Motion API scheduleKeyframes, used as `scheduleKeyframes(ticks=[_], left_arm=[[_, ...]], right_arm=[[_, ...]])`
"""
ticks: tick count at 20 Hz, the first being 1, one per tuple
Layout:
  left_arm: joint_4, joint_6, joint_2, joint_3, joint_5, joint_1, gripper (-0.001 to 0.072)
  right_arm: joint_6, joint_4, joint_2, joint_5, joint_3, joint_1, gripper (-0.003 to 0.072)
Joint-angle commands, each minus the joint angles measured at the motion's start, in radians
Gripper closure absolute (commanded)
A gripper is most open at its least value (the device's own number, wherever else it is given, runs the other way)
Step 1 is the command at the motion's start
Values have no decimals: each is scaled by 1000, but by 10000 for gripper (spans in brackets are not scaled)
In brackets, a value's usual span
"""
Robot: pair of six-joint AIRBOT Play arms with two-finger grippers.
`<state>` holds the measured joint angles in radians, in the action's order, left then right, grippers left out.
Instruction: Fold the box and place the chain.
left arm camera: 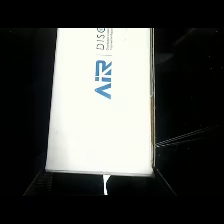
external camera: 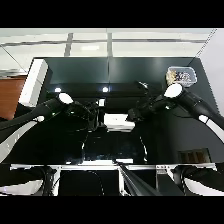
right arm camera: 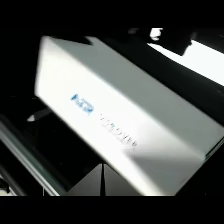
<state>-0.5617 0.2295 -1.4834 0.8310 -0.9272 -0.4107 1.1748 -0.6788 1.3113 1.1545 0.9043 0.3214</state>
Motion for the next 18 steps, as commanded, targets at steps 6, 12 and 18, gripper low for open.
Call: scheduleKeyframes(ticks=[6,12,18], left_arm=[[-1,2,-1,1,2,0,309],[-53,-71,31,32,-151,0,1],[-293,-374,139,194,-216,-8,1]], right_arm=[[0,9,-194,73,45,-157,664],[0,-27,-200,77,47,-181,664],[-2,-36,-200,93,47,-345,664]])
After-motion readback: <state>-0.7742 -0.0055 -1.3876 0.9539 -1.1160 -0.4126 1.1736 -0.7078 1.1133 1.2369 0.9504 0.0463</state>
